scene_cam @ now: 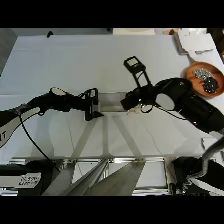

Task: Fold the box and place the chain.

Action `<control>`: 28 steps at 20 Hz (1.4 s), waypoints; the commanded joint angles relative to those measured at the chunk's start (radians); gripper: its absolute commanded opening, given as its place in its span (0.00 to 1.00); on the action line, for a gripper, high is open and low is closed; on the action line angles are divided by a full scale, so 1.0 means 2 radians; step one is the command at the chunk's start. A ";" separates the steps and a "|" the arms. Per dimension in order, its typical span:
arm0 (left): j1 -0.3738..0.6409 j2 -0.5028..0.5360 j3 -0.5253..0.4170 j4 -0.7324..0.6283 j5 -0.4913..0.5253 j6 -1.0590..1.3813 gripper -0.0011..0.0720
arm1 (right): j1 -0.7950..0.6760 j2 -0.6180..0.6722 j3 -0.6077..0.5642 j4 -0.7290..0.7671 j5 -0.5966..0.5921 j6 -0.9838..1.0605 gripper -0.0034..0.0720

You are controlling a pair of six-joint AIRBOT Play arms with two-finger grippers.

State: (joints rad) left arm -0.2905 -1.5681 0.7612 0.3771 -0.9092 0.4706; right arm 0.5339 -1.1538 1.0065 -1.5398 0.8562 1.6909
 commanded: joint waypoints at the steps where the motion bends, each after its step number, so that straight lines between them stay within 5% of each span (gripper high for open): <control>1: 0.000 0.000 0.000 0.000 0.000 0.000 0.45 | 0.025 -0.022 0.000 0.012 -0.037 -0.032 0.06; 10: 0.000 0.000 0.000 0.000 0.000 0.000 0.45 | 0.038 -0.069 0.000 0.120 -0.158 -0.095 0.06; 22: 0.000 0.000 0.000 0.000 0.000 0.000 0.45 | 0.034 -0.131 0.000 0.083 -0.105 -0.114 0.07; 23: 0.000 0.000 0.000 0.000 0.000 0.000 0.45 | 0.034 -0.131 0.000 0.083 -0.105 -0.113 0.09; 25: 0.000 0.000 0.000 0.000 0.000 0.000 0.45 | 0.033 -0.130 0.000 0.084 -0.104 -0.113 0.48; 28: 0.000 0.000 0.000 0.000 0.000 0.000 0.45 | 0.033 -0.121 0.000 0.087 -0.092 -0.114 0.50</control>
